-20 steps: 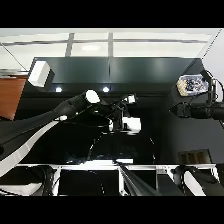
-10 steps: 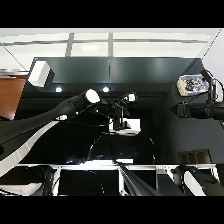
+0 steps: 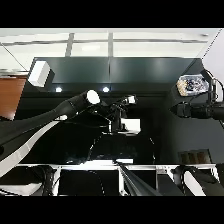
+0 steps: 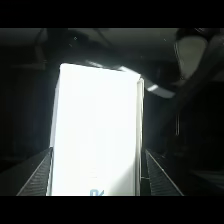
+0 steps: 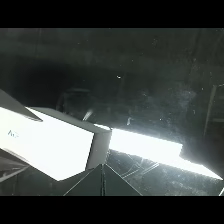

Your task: Fold the box and place the chain.

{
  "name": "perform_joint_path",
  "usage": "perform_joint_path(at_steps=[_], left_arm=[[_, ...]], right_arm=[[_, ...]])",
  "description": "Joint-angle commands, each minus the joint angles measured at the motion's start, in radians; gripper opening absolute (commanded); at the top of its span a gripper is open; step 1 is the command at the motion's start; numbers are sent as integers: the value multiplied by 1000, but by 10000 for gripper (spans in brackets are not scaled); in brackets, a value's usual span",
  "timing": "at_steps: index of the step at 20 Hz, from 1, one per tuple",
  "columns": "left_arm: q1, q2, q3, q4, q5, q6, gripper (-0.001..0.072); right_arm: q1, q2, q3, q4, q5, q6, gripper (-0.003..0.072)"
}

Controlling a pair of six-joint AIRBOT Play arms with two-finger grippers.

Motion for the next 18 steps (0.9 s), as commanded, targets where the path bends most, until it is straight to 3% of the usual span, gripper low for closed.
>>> perform_joint_path(at_steps=[1, 10, 18], left_arm=[[-1, -1, 1, 20, -18, -18, 712], [-38, -3, 1, 35, -3, -18, 713], [-147, -46, -1, 65, 200, -44, 713]], right_arm=[[0, 0, 1, 0, -1, 0, 15], [0, 0, 1, 0, -1, 0, 15], [0, 0, 1, 0, -2, 0, 15]])
